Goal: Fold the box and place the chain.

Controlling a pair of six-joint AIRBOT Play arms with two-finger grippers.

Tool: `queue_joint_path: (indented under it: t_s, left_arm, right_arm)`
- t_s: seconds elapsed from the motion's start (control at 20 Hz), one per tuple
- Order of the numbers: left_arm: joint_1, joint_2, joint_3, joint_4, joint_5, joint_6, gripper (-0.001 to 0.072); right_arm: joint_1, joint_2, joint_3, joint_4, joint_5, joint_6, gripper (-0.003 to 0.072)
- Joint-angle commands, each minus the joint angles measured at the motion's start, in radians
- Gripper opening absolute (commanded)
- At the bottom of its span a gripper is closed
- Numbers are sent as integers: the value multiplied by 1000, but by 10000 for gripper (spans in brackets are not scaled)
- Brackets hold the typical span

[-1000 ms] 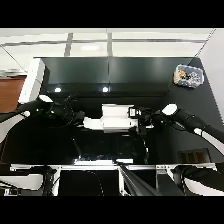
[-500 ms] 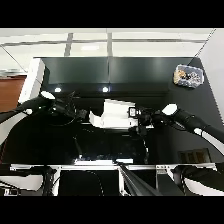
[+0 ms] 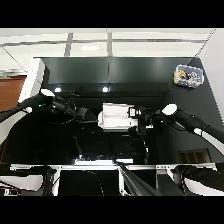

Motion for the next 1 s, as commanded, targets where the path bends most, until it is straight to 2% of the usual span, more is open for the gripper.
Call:
queue_joint_path:
  t_s: [0.0,0.15,0.2,0.25,0.4,0.5,0.85,0.95]
  left_arm:
    - [-15,1,35,33,-20,-112,700]
    - [-60,2,103,97,-17,-197,686]
    - [-85,4,123,100,-18,-222,662]
    - [-111,9,138,92,-22,-220,602]
    - [-176,20,159,86,-27,-220,591]
    - [-190,21,165,86,-22,-253,488]
    - [-194,21,174,106,7,-333,488]
    - [-195,21,193,160,7,-375,488]
  right_arm:
    - [0,-1,0,0,0,1,129]
    - [0,-1,0,0,0,1,129]
    - [0,-1,0,0,0,1,129]
    - [0,-1,0,0,0,1,129]
    - [0,-1,0,0,0,1,129]
    - [0,-1,0,0,0,1,129]
    - [0,-1,0,0,0,1,129]
    - [0,-1,0,0,0,1,129]
